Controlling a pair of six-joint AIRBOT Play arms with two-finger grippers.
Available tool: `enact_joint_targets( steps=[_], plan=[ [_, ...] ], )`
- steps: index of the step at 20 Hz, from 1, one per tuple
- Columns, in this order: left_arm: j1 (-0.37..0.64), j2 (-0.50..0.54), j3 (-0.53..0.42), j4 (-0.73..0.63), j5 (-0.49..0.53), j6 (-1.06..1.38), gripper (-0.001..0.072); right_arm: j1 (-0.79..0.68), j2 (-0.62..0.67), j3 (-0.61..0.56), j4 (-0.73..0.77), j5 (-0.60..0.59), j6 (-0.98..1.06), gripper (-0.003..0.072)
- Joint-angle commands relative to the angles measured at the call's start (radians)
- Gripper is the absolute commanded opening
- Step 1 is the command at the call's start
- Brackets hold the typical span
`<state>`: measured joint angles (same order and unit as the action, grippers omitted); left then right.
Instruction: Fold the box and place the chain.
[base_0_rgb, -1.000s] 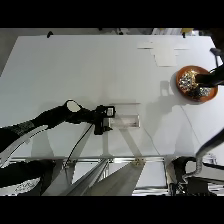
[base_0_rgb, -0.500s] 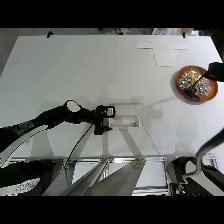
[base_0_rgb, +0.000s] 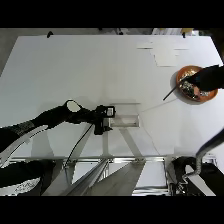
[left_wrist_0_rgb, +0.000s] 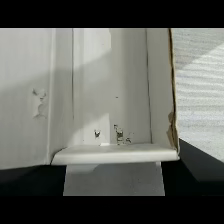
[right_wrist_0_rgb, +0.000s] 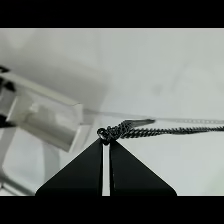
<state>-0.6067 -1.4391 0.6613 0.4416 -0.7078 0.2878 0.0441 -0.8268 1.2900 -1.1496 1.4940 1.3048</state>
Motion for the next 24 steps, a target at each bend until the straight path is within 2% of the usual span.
enact_joint_targets(
  steps=[1,3,7,13,17,20,24],
  plan=[
    [0.001,0.001,0.000,0.000,0.000,0.000,0.0211,0.157,0.019,-0.008,0.007,0.001,0.007,0.0017],
    [0.000,0.001,0.000,0.000,0.000,0.000,0.0211,0.260,0.019,-0.039,0.008,-0.040,0.008,0.0017],
    [0.000,0.001,0.000,0.000,0.000,0.000,0.0211,0.420,0.018,-0.124,0.003,-0.212,0.003,0.0017],
    [0.001,0.001,0.000,0.000,0.000,0.000,0.0211,0.475,0.011,-0.154,0.008,-0.280,0.003,0.0017],
    [0.001,0.001,0.000,0.000,0.000,0.000,0.0211,0.495,0.011,-0.283,0.011,-0.362,-0.005,0.0016],
    [0.001,0.001,0.000,0.000,0.000,0.000,0.0211,0.495,0.010,-0.389,0.016,-0.472,-0.006,0.0015],
    [0.001,0.001,0.000,0.000,0.000,0.000,0.0211,0.495,-0.039,-0.497,0.141,-0.497,-0.128,0.0015]
  ],
)
